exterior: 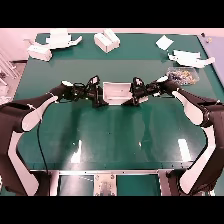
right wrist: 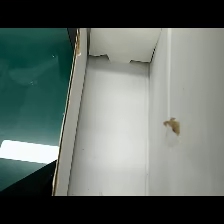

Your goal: Fold the box and place the chain.

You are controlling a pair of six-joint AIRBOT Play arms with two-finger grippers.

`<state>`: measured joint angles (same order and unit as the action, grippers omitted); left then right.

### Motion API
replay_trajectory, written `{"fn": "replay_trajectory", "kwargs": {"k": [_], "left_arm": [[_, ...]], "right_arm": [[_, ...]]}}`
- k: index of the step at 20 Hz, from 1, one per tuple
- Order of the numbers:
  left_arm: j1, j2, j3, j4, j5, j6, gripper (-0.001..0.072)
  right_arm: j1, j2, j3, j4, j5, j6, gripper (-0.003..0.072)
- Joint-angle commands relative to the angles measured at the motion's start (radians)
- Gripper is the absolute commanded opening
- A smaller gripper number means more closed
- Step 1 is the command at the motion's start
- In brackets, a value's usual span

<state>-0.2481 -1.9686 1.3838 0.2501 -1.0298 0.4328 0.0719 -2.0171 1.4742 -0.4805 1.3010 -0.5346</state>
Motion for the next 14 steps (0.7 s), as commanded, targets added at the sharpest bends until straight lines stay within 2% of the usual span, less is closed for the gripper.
{"fn": "replay_trajectory", "kwargs": {"k": [1, 5, 14], "left_arm": [[0.0, -0.001, 0.001, 0.0, -0.012, 0.009, 0.0587], [0.0, -0.001, 0.002, -0.001, -0.021, 0.032, 0.062], [0.001, -0.002, 0.004, -0.017, -0.024, 0.101, 0.0618]], "right_arm": [[0.001, 0.0, 0.0, 0.0, -0.002, 0.0, 0.0592], [0.001, 0.0, 0.0, 0.0, -0.002, 0.0, 0.0592], [0.001, 0.0, 0.0, 0.0, -0.002, 0.0, 0.0593]]}}
